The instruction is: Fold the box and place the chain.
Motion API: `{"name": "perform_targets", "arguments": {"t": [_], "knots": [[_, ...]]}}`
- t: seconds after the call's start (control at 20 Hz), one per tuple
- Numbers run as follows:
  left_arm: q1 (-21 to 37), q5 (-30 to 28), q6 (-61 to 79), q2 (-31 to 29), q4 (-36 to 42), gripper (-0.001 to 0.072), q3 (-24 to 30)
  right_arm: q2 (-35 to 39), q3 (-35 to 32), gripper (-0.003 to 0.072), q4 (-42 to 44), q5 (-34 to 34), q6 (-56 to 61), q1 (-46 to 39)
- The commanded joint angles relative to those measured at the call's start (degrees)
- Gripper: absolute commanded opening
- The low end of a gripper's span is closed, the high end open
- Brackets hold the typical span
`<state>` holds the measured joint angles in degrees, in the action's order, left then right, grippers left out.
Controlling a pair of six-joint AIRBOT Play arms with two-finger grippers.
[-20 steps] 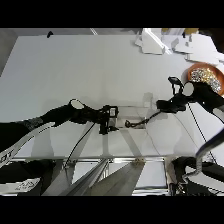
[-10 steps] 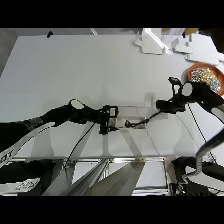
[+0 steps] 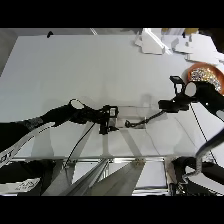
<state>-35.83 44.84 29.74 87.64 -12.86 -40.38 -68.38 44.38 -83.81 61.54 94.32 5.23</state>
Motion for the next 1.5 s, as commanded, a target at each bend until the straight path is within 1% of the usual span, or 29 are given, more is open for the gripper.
{"name": "perform_targets", "arguments": {"t": [0.0, 0.15, 0.25, 0.4, 0.55, 0.65, 0.75, 0.85, 0.95, 1.15, 1.35, 1.4, 1.45], "knots": [[0.0, 0.0, 0.0, 0.0, 0.0, 0.0135, 0.0, 8.6, 0.0, 0.0015, -0.2, 5.0, -3.6, 1.4], [0.0, 0.0, 0.0, 0.0, 0.0, 0.0135, 0.0, 18.9, 0.0, 0.0015, 0.3, 9.1, -4.4, 7.0], [0.0, 0.0, 0.0, 0.0, 0.0, 0.0135, 0.0, 25.6, 0.0, 0.0015, 1.7, 10.0, -4.3, 12.0], [0.0, 0.0, 0.0, 0.0, 0.0, 0.0135, 0.0, 33.4, 0.0, 0.0015, 4.2, 8.0, -4.0, 19.2], [0.0, 0.0, 0.0, 0.0, 0.0, 0.0135, 0.0, 36.7, 0.0, 0.0015, 9.2, 3.3, -1.3, 25.2], [0.0, 0.0, 0.0, 0.0, 0.0, 0.0135, 0.0, 36.2, -0.1, 0.0015, 12.6, -2.2, -1.4, 29.2], [0.0, 0.0, 0.0, 0.0, 0.0, 0.0135, 0.0, 34.5, -0.6, 0.0015, 12.8, -8.8, -1.4, 33.6], [0.0, 0.0, 0.0, 0.0, 0.0, 0.0135, 0.0, 31.2, -1.2, 0.0015, 12.7, -13.2, -1.3, 36.3], [0.0, 0.0, 0.0, 0.0, 0.0, 0.0135, 0.0, 26.7, -1.3, 0.0015, 12.2, -14.5, -1.3, 37.3], [0.0, 0.0, 0.0, 0.0, 0.0, 0.0135, 0.0, 18.0, -1.3, 0.0016, 10.2, -14.4, -1.0, 37.3], [0.0, 0.0, 0.0, 0.0, 0.0, 0.0135, 0.0, 11.7, -1.3, 0.0019, 10.0, -14.2, 0.4, 37.3], [0.0, 0.0, 0.0, 0.0, 0.0, 0.0135, 0.0, 10.6, -1.3, 0.0074, 9.6, -14.5, 0.4, 37.3], [0.0, 0.0, 0.0, 0.0, 0.0, 0.0135, 0.0, 10.1, -1.3, 0.0176, 9.2, -14.5, 0.4, 37.3]]}}
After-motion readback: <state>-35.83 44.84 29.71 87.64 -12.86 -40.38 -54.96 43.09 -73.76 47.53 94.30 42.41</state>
